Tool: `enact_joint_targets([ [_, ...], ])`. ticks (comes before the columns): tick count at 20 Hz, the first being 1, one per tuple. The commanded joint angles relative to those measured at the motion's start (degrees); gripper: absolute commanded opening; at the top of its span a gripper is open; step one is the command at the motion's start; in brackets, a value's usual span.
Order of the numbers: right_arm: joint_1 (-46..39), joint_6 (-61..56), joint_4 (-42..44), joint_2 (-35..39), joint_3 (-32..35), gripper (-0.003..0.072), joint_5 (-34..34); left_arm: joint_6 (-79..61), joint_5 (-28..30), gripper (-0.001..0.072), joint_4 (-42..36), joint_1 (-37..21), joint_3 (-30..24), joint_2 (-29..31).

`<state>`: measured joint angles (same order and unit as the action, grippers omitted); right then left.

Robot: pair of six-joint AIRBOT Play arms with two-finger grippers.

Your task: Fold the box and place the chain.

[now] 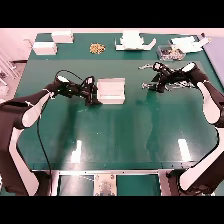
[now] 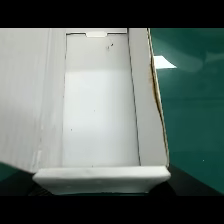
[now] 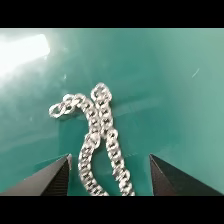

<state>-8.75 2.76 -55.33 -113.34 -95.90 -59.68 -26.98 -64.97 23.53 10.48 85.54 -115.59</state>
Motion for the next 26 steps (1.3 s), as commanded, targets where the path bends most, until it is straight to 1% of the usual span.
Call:
enact_joint_targets([
  [1, 0.1, 0.7, -0.6, -2.5, -2.8, 0.0534, -1.3, 0.0, 0.0, 0.0418, 0.0, -0.1, 0.0, 0.0],
  [2, 0.1, 0.2, -0.6, -3.3, -3.7, 0.0475, -3.0, 0.0, 0.0, 0.0418, 0.0, -0.1, 0.0, 0.0],
  [3, 0.1, -0.6, -0.8, -3.7, -4.3, 0.0464, -3.8, 0.0, 0.0, 0.0418, 0.0, -0.1, 0.0, 0.0],
  [5, 0.2, -0.8, -0.7, -3.7, -5.2, 0.0411, -6.0, 0.0, 0.0, 0.0418, 0.0, -0.1, 0.0, 0.0],
  [6, 0.2, -0.9, -0.9, -3.7, -5.3, 0.0410, -7.5, 0.0, 0.0, 0.0418, 0.0, -0.1, 0.0, 0.0],
  [7, 0.2, -1.7, -1.2, -3.8, -5.3, 0.0369, -9.0, 0.0, 0.0, 0.0418, 0.0, -0.1, 0.0, 0.0],
  [8, 0.2, -3.0, -2.0, -4.1, -5.3, 0.0366, -10.1, 0.0, 0.0, 0.0418, 0.0, -0.1, 0.0, 0.0],
  [10, 0.2, -4.4, -4.3, -5.0, -5.3, 0.0305, -11.5, 0.0, 0.0, 0.0418, 0.0, -0.1, 0.0, 0.0],
  [11, 0.2, -5.4, -4.5, -5.4, -5.3, 0.0255, -11.6, 0.0, 0.0, 0.0418, 0.0, -0.1, 0.0, 0.0],
  [12, 0.2, -5.8, -4.6, -5.9, -5.3, 0.0165, -11.9, 0.0, 0.0, 0.0418, 0.0, -0.1, 0.0, 0.0],
  [13, 0.2, -5.8, -4.8, -6.3, -5.3, 0.0139, -12.0, 0.0, 0.0, 0.0417, 0.0, -0.1, 0.0, 0.0],
  [14, 0.2, -5.8, -4.8, -6.3, -5.3, 0.0018, -11.7, 0.0, 0.0, 0.0418, 0.0, -0.1, 0.0, 0.0],
  [17, 0.4, -7.9, -4.8, -6.3, -5.9, 0.0008, -10.4, 0.0, 0.0, 0.0417, 0.0, -0.1, 0.0, 0.0],
  [20, 0.9, -13.7, -4.7, -5.7, -8.8, 0.0007, -10.8, 0.0, 0.0, 0.0418, 0.0, -0.1, 0.0, 0.0],
  [23, 2.2, -16.4, -4.7, -3.2, -10.8, 0.0007, -12.3, 0.0, 0.0, 0.0418, 0.0, -0.1, 0.0, 0.0],
  [26, 3.7, -19.3, -4.7, 0.4, -10.8, 0.0007, -14.2, 0.0, 0.0, 0.0418, 0.0, -0.1, 0.0, 0.0],
])
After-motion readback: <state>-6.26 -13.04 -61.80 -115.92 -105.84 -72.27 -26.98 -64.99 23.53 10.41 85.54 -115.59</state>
